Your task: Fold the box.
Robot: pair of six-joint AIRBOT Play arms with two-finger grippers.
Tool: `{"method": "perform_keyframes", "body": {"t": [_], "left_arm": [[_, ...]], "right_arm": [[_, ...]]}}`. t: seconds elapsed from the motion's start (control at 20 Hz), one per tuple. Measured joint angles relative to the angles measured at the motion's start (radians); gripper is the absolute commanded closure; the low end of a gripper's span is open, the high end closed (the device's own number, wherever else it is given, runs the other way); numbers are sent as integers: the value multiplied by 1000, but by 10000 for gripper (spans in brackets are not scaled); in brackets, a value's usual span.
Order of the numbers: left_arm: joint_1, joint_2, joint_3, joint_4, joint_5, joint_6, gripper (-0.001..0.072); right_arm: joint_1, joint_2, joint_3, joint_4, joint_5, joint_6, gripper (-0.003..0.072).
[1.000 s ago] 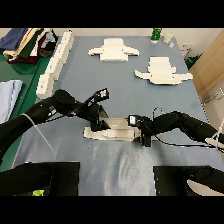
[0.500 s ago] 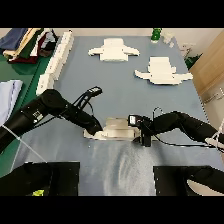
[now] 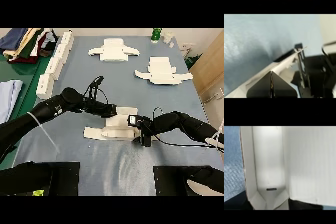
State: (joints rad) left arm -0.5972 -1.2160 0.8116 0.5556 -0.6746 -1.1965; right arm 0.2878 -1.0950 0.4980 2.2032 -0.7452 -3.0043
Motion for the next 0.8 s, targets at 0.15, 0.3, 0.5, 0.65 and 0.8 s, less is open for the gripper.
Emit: {"method": "perform_keyframes", "body": {"t": [0.15, 0.3, 0.5, 0.65, 0.8], "left_arm": [[11, -84, 5, -6, 5, -67, 696], [15, -153, 7, -3, -27, -119, 697], [16, -191, 10, -3, -51, -147, 697], [24, -178, 21, 8, -60, -117, 697], [49, -100, 36, 26, -92, -55, 697]], "right_arm": [[0, 0, 0, 0, 0, 0, 293], [0, 0, 0, 0, 0, 0, 293], [0, 0, 0, 1, 0, 1, 293], [0, 0, 0, 1, 1, 0, 293], [0, 0, 0, 0, 1, 0, 293]]}}
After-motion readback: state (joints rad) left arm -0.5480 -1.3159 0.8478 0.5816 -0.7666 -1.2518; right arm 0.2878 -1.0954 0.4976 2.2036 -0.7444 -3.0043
